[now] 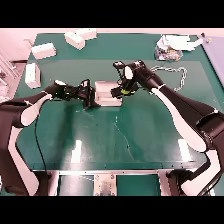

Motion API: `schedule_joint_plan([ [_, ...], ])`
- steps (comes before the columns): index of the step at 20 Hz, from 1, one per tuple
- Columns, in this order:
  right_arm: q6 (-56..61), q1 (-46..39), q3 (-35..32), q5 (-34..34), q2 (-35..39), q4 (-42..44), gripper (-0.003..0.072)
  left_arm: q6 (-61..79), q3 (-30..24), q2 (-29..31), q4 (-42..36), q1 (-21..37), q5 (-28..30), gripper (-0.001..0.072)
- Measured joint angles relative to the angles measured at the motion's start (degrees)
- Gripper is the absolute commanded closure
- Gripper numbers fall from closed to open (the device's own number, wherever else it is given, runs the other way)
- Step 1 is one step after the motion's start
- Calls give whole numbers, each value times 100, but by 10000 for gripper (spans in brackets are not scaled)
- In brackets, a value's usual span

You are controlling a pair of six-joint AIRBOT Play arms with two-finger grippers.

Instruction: Fold the box and place the chain.

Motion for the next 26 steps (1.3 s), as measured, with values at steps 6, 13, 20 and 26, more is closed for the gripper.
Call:
schedule_joint_plan([
  [6,173,0,7,-116,-249,0,247,0,0,0,2,0,2,215],
  [13,321,11,7,-212,-348,7,323,0,0,0,4,0,2,215],
  [20,446,11,7,-306,-398,4,399,-2,0,0,4,0,2,215],
  [26,507,13,7,-306,-417,-7,608,-4,-2,0,17,9,-2,215],
])
